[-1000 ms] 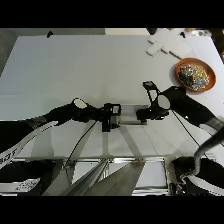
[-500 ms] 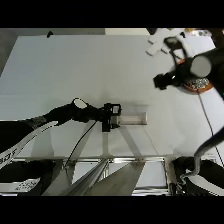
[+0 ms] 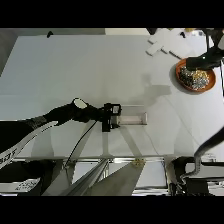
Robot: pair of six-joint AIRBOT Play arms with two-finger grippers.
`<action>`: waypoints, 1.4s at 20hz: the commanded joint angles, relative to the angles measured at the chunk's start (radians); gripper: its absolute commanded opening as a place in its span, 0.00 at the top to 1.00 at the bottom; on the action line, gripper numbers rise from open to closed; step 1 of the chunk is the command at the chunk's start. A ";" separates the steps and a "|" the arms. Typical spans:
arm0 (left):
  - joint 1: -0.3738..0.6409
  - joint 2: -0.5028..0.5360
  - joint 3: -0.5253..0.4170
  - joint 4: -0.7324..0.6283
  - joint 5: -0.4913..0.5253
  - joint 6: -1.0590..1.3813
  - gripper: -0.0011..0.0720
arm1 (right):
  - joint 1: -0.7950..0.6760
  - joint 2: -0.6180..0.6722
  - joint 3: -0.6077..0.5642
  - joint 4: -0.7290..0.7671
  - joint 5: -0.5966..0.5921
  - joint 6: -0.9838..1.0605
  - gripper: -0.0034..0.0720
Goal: Fold the box and place the chain.
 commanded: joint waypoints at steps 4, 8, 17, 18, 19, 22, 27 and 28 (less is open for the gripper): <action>0.000 0.000 0.000 0.000 0.000 0.000 0.97 | -0.064 -0.190 0.022 0.020 -0.032 -0.036 0.44; 0.000 0.000 0.000 0.000 0.000 0.000 0.97 | -0.064 -0.197 0.022 0.045 -0.064 -0.036 0.57; 0.000 0.000 0.000 0.000 0.000 0.000 0.97 | -0.064 -0.197 0.022 0.061 -0.112 -0.035 0.73; 0.000 0.000 0.000 0.000 0.000 0.000 0.97 | -0.065 -0.197 0.022 0.061 -0.114 -0.035 0.73; 0.000 0.000 0.000 0.000 0.000 0.000 0.97 | -0.065 -0.197 0.022 0.061 -0.116 -0.035 0.73; 0.000 0.000 0.000 0.000 0.000 0.000 0.97 | -0.065 -0.197 0.022 0.061 -0.118 -0.035 0.76; 0.000 0.000 0.000 0.000 0.000 0.000 0.97 | -0.065 -0.216 0.021 0.063 -0.106 -0.031 0.83; 0.000 0.000 0.000 0.000 0.000 0.000 0.97 | -0.065 -0.220 0.021 0.064 -0.103 -0.031 0.83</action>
